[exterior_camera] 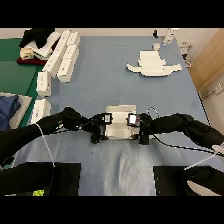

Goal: Fold the box.

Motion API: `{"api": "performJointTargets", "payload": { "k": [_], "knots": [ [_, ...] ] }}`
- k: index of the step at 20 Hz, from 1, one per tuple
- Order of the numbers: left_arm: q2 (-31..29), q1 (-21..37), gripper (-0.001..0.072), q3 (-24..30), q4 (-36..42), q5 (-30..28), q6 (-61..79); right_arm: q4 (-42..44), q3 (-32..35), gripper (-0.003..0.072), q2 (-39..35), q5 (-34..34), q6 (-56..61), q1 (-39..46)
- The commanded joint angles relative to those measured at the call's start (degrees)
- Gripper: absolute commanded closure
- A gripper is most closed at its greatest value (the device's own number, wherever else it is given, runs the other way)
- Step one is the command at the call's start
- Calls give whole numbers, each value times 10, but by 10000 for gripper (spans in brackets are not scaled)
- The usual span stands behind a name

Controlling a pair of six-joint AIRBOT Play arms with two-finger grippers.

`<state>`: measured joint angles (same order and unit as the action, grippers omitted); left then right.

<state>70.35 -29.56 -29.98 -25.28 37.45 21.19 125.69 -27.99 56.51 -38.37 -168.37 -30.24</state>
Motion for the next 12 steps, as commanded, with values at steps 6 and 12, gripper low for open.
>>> {"api": "performJointTargets", "payload": {
  "k": [6,12],
  "knots": [
    [0,0,351,0,0,0,0,-25,0,182,-10,-2,67,-2],
    [0,0,351,0,0,0,0,-237,0,682,-93,-94,407,-2]
  ]
}}
